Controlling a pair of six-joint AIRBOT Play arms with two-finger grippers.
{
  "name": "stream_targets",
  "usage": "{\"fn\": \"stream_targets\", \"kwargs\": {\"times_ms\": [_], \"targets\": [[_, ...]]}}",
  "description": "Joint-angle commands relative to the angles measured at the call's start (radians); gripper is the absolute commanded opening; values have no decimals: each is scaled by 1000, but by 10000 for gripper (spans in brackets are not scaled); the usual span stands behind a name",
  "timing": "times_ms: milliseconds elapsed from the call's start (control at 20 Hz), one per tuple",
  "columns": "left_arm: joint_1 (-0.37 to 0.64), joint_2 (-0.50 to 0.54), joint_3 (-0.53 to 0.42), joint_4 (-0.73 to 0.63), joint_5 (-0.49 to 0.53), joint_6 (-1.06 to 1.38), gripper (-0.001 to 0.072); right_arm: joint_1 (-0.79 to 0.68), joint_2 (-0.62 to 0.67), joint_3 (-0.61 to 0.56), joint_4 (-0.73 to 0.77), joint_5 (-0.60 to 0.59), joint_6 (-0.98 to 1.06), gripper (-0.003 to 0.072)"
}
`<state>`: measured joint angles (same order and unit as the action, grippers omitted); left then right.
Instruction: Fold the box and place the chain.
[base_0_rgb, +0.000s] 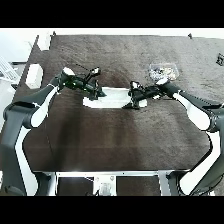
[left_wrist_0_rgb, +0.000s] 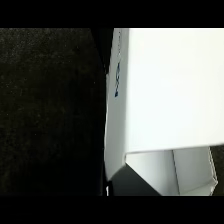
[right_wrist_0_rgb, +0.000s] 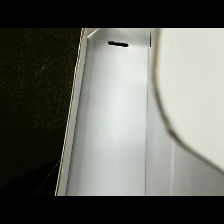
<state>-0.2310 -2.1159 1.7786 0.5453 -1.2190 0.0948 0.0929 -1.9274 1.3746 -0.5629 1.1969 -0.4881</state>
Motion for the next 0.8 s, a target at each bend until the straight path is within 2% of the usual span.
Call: {"fn": "stream_targets", "kwargs": {"times_ms": [0,200,750], "targets": [[0,0,0,0,0,0,22,-2,-2,2,-22,3,37,649],[1,0,0,0,0,0,22,-3,-16,8,-16,45,69,650],[0,0,0,0,0,0,22,-3,-29,45,-14,19,58,649]]}}
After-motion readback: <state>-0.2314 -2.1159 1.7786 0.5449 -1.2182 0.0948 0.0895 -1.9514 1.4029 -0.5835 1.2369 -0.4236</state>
